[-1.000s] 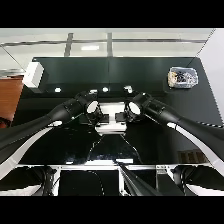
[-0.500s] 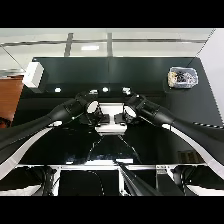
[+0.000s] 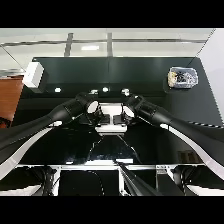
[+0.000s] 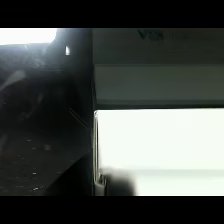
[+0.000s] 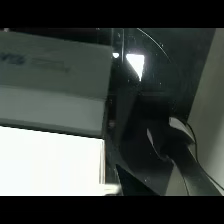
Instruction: Fold the box and place the chain.
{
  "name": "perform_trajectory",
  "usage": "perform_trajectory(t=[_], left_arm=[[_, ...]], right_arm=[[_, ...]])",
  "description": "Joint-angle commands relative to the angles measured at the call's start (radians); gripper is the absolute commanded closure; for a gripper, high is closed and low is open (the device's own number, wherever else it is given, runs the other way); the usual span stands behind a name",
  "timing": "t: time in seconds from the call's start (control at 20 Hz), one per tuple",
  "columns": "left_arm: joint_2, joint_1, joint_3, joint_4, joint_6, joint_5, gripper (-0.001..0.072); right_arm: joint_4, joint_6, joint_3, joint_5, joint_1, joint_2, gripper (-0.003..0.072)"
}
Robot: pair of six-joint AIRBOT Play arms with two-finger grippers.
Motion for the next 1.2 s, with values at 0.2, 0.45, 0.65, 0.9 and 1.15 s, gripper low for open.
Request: perform_trajectory(t=[0.2,0.45,0.65,0.9,1.15], left_arm=[[0.0,0.0,0.0,-0.006,-0.004,0.002,0.0679],[0.0,0.0,0.0,-0.006,-0.004,0.002,0.0679],[0.0,0.0,0.0,-0.006,-0.004,0.002,0.0679],[0.0,0.0,0.0,-0.006,-0.004,0.002,0.0679],[0.0,0.0,0.0,-0.006,-0.004,0.002,0.0679]], right_arm=[[0.006,0.004,0.013,-0.013,-0.001,0.007,0.063],[-0.004,-0.087,0.04,0.054,-0.02,0.142,0.0314],[-0.209,-0.152,0.072,0.148,-0.021,0.369,0.0314],[-0.747,-0.151,0.06,0.214,-0.143,0.451,0.0314],[-0.613,-0.063,-0.06,-0.177,-0.562,0.369,-0.0021]])
